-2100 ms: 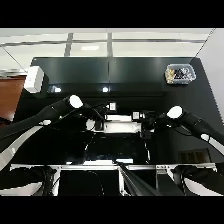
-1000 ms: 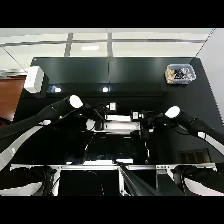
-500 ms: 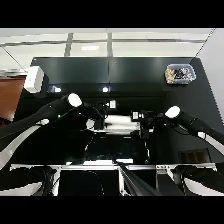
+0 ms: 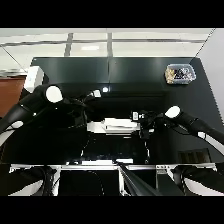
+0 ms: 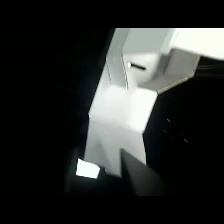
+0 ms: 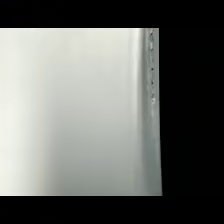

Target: Fold the box and place the chain.

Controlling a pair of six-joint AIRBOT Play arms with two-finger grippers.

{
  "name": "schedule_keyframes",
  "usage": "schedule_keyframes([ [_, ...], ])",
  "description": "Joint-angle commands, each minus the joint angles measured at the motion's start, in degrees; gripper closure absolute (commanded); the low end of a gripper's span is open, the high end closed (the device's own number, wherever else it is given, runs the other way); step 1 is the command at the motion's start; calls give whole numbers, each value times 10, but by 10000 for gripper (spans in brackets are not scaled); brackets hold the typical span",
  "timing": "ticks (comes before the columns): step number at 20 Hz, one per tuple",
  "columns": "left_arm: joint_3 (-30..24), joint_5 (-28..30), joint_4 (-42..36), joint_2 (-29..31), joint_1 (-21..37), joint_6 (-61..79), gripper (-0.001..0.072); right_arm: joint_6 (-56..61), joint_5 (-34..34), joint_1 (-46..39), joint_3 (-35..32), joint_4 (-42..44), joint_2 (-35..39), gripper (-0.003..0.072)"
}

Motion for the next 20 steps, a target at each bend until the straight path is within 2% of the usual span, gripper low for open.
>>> schedule_keyframes([
  [1,-12,-107,-82,8,15,-76,518,-10,6,0,0,0,0,248],
  [2,-24,-112,-141,3,11,-72,676,-10,1,0,0,0,0,248],
  [3,-35,-109,-191,0,4,-69,680,-10,-5,0,0,0,0,249],
  [4,-47,-99,-229,-3,-7,-68,681,-9,-8,0,0,0,0,307],
  [5,-60,-73,-256,-3,-24,-67,681,-9,-7,0,0,0,0,413],
  [6,-69,-41,-269,-3,-42,-67,680,-9,-5,0,0,0,0,487],
  [9,-69,57,-271,-3,-78,-54,680,-9,-5,0,0,0,0,482],
  [16,-69,349,-304,-9,-79,-27,679,-7,-12,0,0,0,0,482],
  [18,-69,371,-299,-30,-77,-27,679,-7,-12,0,0,0,0,482],
  [20,-69,335,-301,-65,-77,-30,679,-7,-12,0,0,0,0,482],
])
